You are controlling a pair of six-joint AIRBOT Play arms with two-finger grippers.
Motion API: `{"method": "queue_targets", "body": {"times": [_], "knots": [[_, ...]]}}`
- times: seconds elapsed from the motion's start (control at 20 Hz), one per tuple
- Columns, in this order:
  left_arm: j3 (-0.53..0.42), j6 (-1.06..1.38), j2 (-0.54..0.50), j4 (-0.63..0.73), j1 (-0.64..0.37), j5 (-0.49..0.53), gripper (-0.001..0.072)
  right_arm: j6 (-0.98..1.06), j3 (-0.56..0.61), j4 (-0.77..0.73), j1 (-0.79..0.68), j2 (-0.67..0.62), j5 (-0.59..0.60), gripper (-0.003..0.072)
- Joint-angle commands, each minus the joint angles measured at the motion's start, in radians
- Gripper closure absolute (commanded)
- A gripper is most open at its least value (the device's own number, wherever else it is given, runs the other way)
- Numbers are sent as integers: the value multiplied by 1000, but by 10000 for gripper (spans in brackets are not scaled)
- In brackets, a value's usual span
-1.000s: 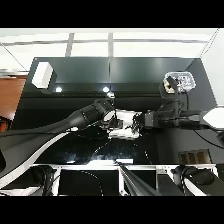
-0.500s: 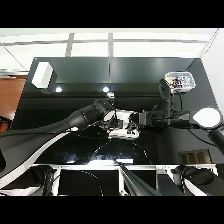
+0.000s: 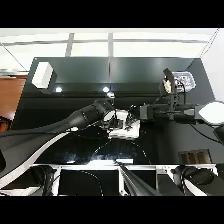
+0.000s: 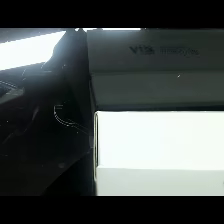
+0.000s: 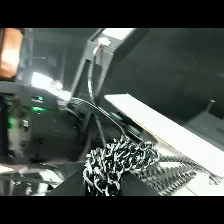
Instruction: Fold the box and place the chain.
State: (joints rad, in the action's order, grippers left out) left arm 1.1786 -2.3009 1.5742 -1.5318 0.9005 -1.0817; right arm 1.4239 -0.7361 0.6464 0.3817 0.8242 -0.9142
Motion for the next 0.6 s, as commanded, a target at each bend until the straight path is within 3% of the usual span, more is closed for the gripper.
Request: {"method": "queue_targets", "body": {"times": [0.0, 0.15, 0.35, 0.45, 0.55], "knots": [[0, 0, 1, 0, 0, 0, 683, 103, 0, 164, 13, 1, -35, 678], [0, 0, 1, 0, 0, 0, 683, 106, 52, 193, 44, 9, -47, 677], [0, 0, 1, 0, 0, 0, 683, 106, 84, 200, 95, 47, 24, 665], [0, 0, 1, 0, 0, -4, 683, 119, 84, 198, 95, 58, 22, 433], [0, 0, 1, 0, 0, -3, 683, 120, 78, 211, 70, 56, -19, 418]]}}
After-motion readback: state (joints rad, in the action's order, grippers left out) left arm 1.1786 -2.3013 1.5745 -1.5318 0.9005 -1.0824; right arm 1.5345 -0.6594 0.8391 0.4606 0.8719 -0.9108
